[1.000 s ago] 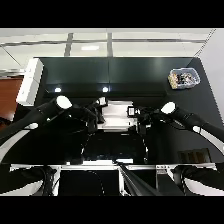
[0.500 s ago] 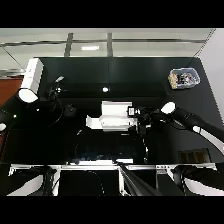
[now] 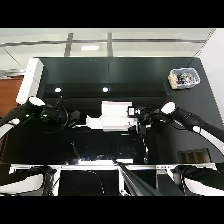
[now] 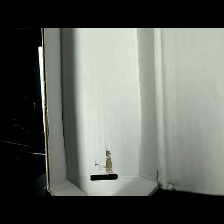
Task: Fold the box and place the chain.
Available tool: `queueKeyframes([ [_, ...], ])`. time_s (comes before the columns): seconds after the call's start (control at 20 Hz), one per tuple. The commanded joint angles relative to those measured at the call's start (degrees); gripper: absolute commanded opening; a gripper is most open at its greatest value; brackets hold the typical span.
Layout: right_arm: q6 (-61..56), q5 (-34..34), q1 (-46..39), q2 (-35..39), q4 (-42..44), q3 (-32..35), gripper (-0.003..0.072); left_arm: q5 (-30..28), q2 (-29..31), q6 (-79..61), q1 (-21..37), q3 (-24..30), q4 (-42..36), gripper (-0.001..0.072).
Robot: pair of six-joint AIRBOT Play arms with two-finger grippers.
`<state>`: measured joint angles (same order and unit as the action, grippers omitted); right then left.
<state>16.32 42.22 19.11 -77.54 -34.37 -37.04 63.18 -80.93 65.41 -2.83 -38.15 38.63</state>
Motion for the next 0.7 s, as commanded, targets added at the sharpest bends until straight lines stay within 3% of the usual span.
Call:
queueKeyframes([
  [0.0,0.0,0.0,0.0,0.0,0.0,0.0,0.0422,-4.2,-2.6,0.3,-3.2,0.0,-1.9,0.0028],
  [0.1,0.0,0.0,0.0,0.0,0.0,0.0,0.0422,-3.1,-3.5,-2.2,-3.7,0.0,-3.0,0.0028],
  [0.35,0.0,0.0,0.0,0.0,0.0,0.0,0.0422,-0.9,-4.6,-14.2,-3.9,-0.2,-14.3,0.0028],
  [0.5,0.0,0.0,0.0,0.0,0.0,0.0,0.0422,2.1,-4.6,-15.1,-3.9,-1.5,-14.8,0.0034],
  [0.65,0.0,0.0,0.0,0.0,0.0,0.0,0.0422,3.4,-4.6,-15.7,-3.9,-2.8,-14.9,0.0210],
])
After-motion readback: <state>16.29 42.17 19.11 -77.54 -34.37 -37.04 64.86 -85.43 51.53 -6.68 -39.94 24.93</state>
